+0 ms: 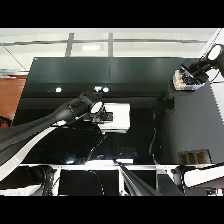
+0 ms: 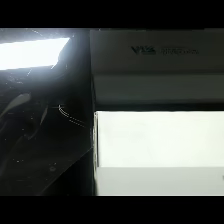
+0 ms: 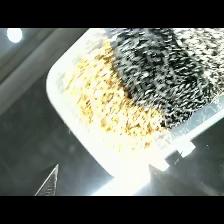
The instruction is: Fold the box and place the chain.
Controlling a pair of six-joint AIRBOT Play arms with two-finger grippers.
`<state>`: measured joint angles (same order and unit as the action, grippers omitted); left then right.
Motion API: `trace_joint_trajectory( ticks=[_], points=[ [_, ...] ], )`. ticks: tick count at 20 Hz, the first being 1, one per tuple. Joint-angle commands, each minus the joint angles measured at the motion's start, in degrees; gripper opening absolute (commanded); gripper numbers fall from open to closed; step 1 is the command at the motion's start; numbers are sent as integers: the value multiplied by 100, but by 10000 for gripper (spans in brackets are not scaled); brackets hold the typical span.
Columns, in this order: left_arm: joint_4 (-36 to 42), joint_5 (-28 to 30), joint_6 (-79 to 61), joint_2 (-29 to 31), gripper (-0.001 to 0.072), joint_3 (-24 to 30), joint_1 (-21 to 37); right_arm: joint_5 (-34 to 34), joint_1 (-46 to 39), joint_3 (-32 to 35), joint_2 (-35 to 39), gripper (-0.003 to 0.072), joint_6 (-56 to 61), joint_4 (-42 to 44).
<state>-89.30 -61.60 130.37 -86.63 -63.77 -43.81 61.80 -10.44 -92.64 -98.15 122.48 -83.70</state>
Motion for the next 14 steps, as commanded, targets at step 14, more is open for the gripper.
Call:
trace_joint_trajectory(
  ticks=[14],
  points=[
    [0,-9,-2,-2,27,2,0,-15,-334,-573,-1252,461,284,1169]
  ],
)
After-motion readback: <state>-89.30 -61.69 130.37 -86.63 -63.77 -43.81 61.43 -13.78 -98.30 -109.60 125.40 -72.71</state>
